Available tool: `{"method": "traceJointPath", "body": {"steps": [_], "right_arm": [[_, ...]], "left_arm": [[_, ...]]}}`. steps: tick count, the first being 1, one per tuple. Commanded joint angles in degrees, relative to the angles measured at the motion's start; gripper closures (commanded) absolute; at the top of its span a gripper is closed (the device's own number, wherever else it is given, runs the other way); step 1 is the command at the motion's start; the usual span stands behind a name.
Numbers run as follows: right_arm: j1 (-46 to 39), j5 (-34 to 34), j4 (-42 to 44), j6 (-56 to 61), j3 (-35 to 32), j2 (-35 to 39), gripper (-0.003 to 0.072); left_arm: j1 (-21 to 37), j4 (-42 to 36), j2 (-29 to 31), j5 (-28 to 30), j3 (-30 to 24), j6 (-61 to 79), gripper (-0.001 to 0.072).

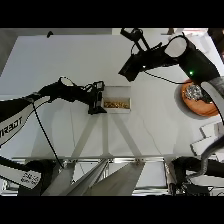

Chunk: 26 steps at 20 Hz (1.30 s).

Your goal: Fold the box and place the chain.

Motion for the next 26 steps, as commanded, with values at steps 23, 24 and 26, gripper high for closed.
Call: {"method": "traceJointPath", "body": {"steps": [23, 24, 26], "right_arm": [[4.1, 10.8, 0.6, -17.4, -6.8, -4.4, 0.0318], [4.3, 8.6, 0.5, -18.5, -8.9, -3.1, 0.0318], [5.1, 4.2, 0.4, -20.8, -12.4, -1.2, 0.0318]], "left_arm": [[0.0, 0.0, 0.0, 0.0, 0.0, 0.0, 0.039], [0.0, 0.0, 0.0, 0.0, 0.0, 0.0, 0.039], [0.0, 0.0, 0.0, 0.0, 0.0, 0.0, 0.039]]}}
